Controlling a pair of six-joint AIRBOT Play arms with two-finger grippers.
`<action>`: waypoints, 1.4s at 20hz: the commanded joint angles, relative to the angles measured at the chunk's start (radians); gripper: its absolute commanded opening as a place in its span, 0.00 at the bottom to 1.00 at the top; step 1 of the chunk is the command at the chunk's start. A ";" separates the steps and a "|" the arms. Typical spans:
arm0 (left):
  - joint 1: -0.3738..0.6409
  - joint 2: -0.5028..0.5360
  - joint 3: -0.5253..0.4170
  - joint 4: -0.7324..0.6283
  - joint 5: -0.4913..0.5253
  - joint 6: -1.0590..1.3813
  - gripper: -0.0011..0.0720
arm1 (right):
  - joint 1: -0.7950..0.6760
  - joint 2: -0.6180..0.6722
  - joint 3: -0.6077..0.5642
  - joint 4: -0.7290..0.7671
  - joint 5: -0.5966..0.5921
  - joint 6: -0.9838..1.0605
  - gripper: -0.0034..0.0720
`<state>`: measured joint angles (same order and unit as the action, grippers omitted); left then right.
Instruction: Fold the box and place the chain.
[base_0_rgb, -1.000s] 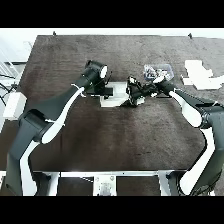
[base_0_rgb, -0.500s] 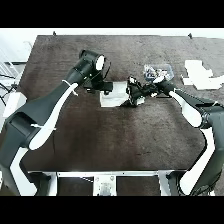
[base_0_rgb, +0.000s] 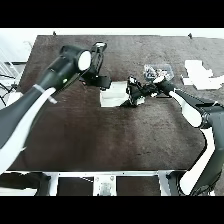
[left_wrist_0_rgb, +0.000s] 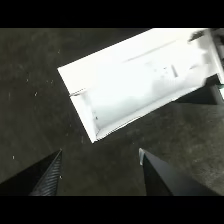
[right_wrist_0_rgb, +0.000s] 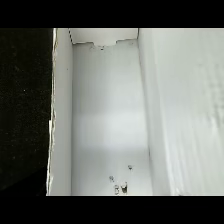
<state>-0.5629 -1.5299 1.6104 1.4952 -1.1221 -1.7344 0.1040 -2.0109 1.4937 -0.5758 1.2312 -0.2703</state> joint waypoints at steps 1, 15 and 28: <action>0.053 0.185 -0.280 -0.097 0.320 0.152 0.80 | 0.000 0.000 0.000 0.000 0.000 0.000 0.82; 0.303 0.211 -0.439 -0.782 0.438 1.099 0.80 | 0.000 0.000 0.000 0.000 0.000 0.000 0.82; 0.398 -0.277 -0.206 -0.960 0.140 1.843 0.80 | 0.000 0.000 0.000 0.000 0.000 0.000 0.82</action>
<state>-0.1726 -1.6997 1.3270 0.5594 -0.9291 -0.0223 0.1036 -2.0109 1.4937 -0.5758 1.2316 -0.2703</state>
